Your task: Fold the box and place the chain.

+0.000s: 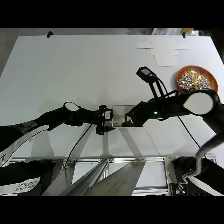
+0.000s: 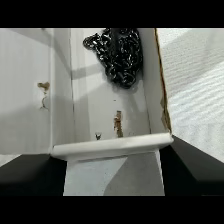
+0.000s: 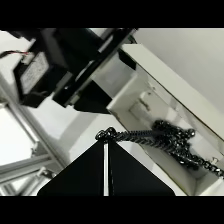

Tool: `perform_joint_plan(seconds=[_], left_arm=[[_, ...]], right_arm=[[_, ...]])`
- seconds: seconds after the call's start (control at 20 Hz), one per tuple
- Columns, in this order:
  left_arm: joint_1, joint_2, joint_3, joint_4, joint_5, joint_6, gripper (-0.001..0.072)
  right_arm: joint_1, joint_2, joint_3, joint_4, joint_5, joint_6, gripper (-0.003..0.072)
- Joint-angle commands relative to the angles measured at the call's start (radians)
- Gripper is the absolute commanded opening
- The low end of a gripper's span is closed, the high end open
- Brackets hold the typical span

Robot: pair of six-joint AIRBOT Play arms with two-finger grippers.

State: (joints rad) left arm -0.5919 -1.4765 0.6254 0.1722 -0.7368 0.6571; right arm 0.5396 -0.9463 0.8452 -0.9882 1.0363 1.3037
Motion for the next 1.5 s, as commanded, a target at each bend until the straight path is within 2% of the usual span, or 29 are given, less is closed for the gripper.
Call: perform_joint_plan(seconds=[0.0,0.1,0.15,0.3,0.4,0.5,0.65,0.9,1.1,1.15,1.25,1.3,1.4,1.45], left_arm=[[0.0,0.001,0.0,0.0,0.0,0.0,0.0069],[0.0,0.001,0.0,0.0,0.0,0.0,0.0069],[0.0,0.001,0.0,0.0,0.0,0.0,0.0069],[0.0,0.001,0.0,0.0,0.0,0.0,0.0069],[0.0,0.001,0.0,0.0,0.0,0.0,0.0069],[0.0,0.001,0.0,0.001,0.0,0.0,0.0069],[0.0,0.001,0.0,0.0,0.0,0.0,0.0069],[0.0,0.001,0.0,0.0,0.0,0.0,0.0069],[0.0,0.001,0.0,0.0,0.0,0.0,0.0069],[0.0,0.001,0.0,0.0,0.0,0.0,0.0069],[0.0,0.001,0.0,0.0,0.0,0.0,0.0069],[0.0,0.001,0.0,0.0,0.0,0.0,0.0069],[0.0,0.001,0.0,0.0,0.0,0.0,0.0069],[0.0,0.001,0.0,0.0,0.0,0.0,0.0069]], right_arm=[[0.01,-0.104,-0.001,-0.034,-0.003,0.008,0.0017],[0.01,-0.161,-0.001,-0.034,-0.001,0.008,0.004],[0.01,-0.181,-0.001,-0.032,-0.001,0.006,0.0114],[0.01,-0.175,0.003,-0.032,0.001,-0.006,0.0213],[0.006,-0.144,0.013,-0.037,0.009,-0.008,0.0228],[-0.029,-0.103,0.057,-0.045,0.067,-0.037,0.0216],[-0.139,-0.049,0.134,-0.12,0.148,-0.036,0.0031],[-0.359,-0.072,0.13,-0.343,0.132,0.088,0.0015],[-0.405,-0.146,0.048,-0.42,0.149,0.14,0.0016],[-0.404,-0.161,0.015,-0.421,0.132,0.139,0.0028],[-0.404,-0.171,-0.046,-0.422,0.082,0.139,0.0242],[-0.404,-0.171,-0.071,-0.423,0.059,0.139,0.0275],[-0.404,-0.171,-0.105,-0.423,0.03,0.139,0.0283],[-0.404,-0.171,-0.118,-0.423,0.014,0.14,0.0351]])
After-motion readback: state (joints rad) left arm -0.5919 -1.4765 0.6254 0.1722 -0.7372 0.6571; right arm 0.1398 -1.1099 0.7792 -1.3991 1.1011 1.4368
